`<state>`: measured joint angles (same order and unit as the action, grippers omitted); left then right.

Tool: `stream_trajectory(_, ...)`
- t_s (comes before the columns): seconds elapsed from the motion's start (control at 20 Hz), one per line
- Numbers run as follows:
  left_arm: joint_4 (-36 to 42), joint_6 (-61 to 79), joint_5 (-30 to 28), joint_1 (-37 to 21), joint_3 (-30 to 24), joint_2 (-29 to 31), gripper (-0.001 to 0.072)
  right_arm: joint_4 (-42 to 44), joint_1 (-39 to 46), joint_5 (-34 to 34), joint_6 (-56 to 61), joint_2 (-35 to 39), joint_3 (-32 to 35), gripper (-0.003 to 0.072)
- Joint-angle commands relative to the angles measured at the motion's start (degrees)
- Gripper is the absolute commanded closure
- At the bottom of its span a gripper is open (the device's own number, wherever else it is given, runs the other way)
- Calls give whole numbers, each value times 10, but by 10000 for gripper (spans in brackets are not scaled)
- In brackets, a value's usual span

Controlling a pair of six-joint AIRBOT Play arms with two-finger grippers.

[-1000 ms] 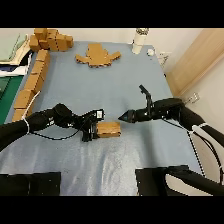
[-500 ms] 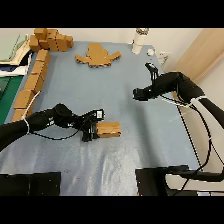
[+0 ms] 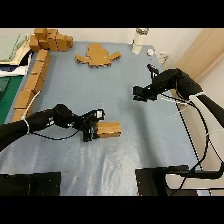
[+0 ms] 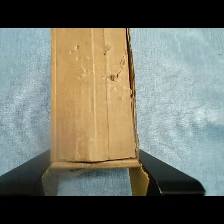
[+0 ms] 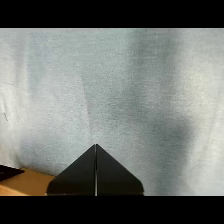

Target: Fold the box.

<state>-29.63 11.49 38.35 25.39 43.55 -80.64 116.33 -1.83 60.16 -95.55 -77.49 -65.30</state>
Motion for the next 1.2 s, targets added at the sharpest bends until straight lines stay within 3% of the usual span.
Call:
stream_trajectory(0.0, -2, -35, -5, -1, 6, 0, 249, 0, 0, 3, 6, -1, -1, 681)
stream_trajectory(0.2, -51, -148, -5, -1, 35, 0, 249, 0, 0, 3, 6, 0, -1, 682)
stream_trajectory(0.4, -66, -162, -5, -1, 45, 0, 249, 0, 0, 3, 6, -1, -1, 682)
stream_trajectory(0.55, -85, -294, -55, -3, 62, 0, 249, 0, 0, 3, 6, -1, -1, 682)
stream_trajectory(0.75, -229, -457, -74, -16, 118, 0, 250, 0, 0, 3, 6, -1, -1, 681)
stream_trajectory(0.95, -347, -644, -110, -65, 183, -16, 249, 0, 0, 3, 6, -1, -1, 682)
stream_trajectory(1.15, -420, -780, -53, -154, 288, -92, 249, 0, 0, 3, 6, -1, -1, 682)
